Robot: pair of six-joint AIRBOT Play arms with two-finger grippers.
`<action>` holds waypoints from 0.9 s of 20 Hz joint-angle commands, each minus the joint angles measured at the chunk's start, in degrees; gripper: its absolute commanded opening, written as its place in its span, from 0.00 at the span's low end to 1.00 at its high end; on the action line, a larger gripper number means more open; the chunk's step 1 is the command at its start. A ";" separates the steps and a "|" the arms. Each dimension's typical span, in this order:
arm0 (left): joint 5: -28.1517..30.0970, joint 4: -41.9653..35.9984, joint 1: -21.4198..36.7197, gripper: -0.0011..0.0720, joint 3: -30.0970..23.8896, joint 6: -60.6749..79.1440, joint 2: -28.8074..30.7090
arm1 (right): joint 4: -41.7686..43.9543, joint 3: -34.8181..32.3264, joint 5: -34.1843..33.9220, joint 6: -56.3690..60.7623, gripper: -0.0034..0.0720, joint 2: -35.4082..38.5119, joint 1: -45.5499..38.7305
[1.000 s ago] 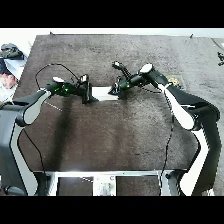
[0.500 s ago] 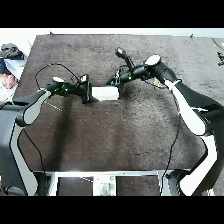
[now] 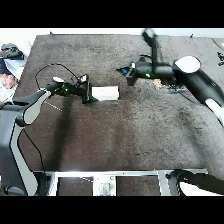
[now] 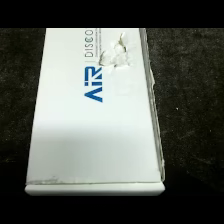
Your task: Fold the box and place the chain.
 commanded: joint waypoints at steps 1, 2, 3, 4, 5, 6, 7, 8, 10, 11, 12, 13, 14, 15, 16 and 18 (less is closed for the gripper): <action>0.02 0.00 0.04 0.39 0.02 0.04 0.00 | 0.42 -22.40 -25.99 0.11 0.03 18.51 -0.02; 0.02 0.00 0.04 0.39 0.04 0.04 0.00 | 0.44 -27.78 -29.86 0.11 0.03 23.58 -0.02; 0.02 0.00 0.04 0.39 0.04 0.04 0.00 | 0.42 -32.04 -32.11 0.11 0.03 28.11 -0.02; 0.02 0.00 0.04 0.39 0.04 0.04 0.00 | 0.44 -36.24 -34.36 0.11 0.03 32.76 -0.02; 0.02 0.00 0.04 0.39 0.04 0.04 0.00 | 0.42 -39.65 -35.80 0.11 0.03 36.92 -0.02; 0.02 0.00 0.04 0.39 0.04 0.04 0.00 | 0.39 -43.08 -37.18 0.11 0.03 41.24 -0.02; 0.02 0.00 0.04 0.39 0.04 0.04 0.00 | 0.39 -46.01 -38.21 0.13 0.03 44.94 -0.02; 0.02 0.00 0.04 0.39 0.04 0.04 0.00 | 0.44 -48.76 -39.12 0.15 0.03 48.72 -0.02; 0.02 0.00 0.04 0.39 0.02 0.04 0.00 | 0.44 -52.96 -40.00 0.15 0.03 55.08 -0.02; 0.02 0.00 0.04 0.39 0.04 0.04 0.00 | 0.42 -54.51 -40.59 0.15 0.03 57.55 -0.02; 0.02 0.00 0.04 0.39 0.04 0.04 0.00 | 0.42 -56.00 -41.77 0.13 0.03 59.82 -0.02; 0.00 0.00 0.04 0.39 0.04 0.04 0.00 | 0.44 -57.18 -43.39 0.13 0.03 61.48 -0.02; 0.02 0.00 0.04 0.39 0.04 0.04 0.00 | 0.44 -58.27 -45.40 0.13 0.03 62.79 -0.02; 0.02 0.00 0.04 0.39 0.04 0.04 0.00 | 0.44 -59.06 -46.64 0.15 0.03 63.58 -0.02; 0.02 0.00 0.04 0.39 0.04 0.04 0.00 | 0.44 -59.25 -46.47 0.15 0.03 63.71 -0.02; 0.00 0.00 0.04 0.39 0.02 0.04 0.00 | 0.44 -59.25 -45.92 0.15 0.03 63.67 -0.02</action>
